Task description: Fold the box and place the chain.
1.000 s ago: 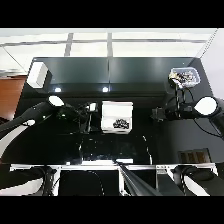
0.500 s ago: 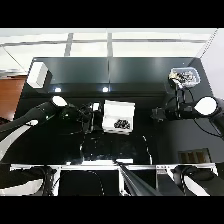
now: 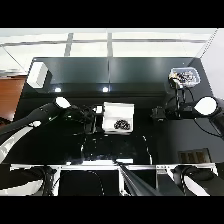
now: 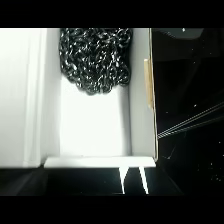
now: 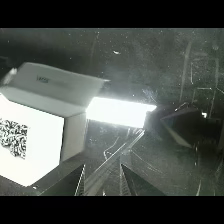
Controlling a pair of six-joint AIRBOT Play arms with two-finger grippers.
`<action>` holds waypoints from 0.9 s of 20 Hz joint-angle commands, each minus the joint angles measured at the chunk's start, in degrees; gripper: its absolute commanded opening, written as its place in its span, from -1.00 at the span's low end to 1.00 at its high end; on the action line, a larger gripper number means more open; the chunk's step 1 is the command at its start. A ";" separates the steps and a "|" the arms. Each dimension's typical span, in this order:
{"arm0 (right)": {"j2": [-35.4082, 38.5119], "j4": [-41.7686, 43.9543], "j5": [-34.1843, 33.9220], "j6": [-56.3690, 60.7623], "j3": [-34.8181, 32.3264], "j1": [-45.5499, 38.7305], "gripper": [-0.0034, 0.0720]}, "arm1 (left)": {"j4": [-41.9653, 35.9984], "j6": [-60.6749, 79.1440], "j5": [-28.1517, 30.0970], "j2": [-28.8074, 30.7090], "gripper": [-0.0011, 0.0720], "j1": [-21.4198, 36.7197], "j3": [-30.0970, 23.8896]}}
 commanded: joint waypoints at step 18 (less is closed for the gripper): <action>-8.22 10.67 -24.57 -1.14 7.41 0.31 0.97 | 0.11 -2.21 1.81 -0.02 0.17 -1.46 0.07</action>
